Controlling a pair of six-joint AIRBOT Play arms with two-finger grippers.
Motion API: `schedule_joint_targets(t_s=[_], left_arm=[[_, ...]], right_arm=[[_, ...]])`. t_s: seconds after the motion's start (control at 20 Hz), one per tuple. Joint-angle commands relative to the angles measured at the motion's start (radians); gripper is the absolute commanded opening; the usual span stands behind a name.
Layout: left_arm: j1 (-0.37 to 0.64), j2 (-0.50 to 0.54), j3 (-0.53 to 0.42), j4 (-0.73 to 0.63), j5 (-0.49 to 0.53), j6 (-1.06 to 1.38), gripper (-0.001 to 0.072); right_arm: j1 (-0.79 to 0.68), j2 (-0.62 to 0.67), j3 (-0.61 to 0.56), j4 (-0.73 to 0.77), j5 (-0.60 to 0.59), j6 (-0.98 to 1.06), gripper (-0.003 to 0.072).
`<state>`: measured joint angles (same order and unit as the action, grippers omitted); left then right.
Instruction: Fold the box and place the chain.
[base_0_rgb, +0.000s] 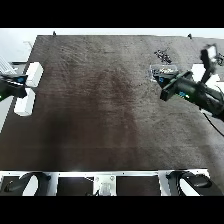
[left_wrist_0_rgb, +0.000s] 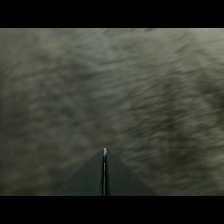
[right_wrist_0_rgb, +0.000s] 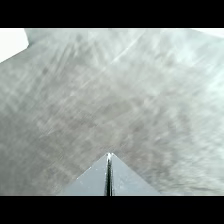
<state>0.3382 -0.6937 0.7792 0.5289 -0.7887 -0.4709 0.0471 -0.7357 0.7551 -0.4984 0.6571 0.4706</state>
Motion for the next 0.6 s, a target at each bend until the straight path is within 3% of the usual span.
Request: schedule_joint_targets(t_s=[0.0, 0.1, 0.2, 0.4, 0.55], left_arm=[[-0.185, 0.113, -0.098, -0.095, 0.154, 0.079, 0.0015], [-0.296, 0.205, -0.218, -0.095, 0.296, 0.078, 0.0015], [-0.381, 0.290, -0.354, -0.095, 0.372, 0.076, 0.0015], [-0.456, 0.370, -0.582, -0.098, 0.399, 0.052, 0.0015], [-0.456, 0.377, -0.642, -0.100, 0.414, 0.053, 0.0017]], right_arm=[[0.000, 0.198, -0.138, -0.011, -0.103, 0.035, 0.0013], [-0.001, 0.308, -0.232, -0.011, -0.134, 0.035, 0.0013], [-0.001, 0.413, -0.324, -0.011, -0.145, 0.035, 0.0013], [0.000, 0.581, -0.499, -0.010, -0.144, 0.077, 0.0014], [0.000, 0.649, -0.599, -0.014, -0.143, 0.076, 0.0014]])
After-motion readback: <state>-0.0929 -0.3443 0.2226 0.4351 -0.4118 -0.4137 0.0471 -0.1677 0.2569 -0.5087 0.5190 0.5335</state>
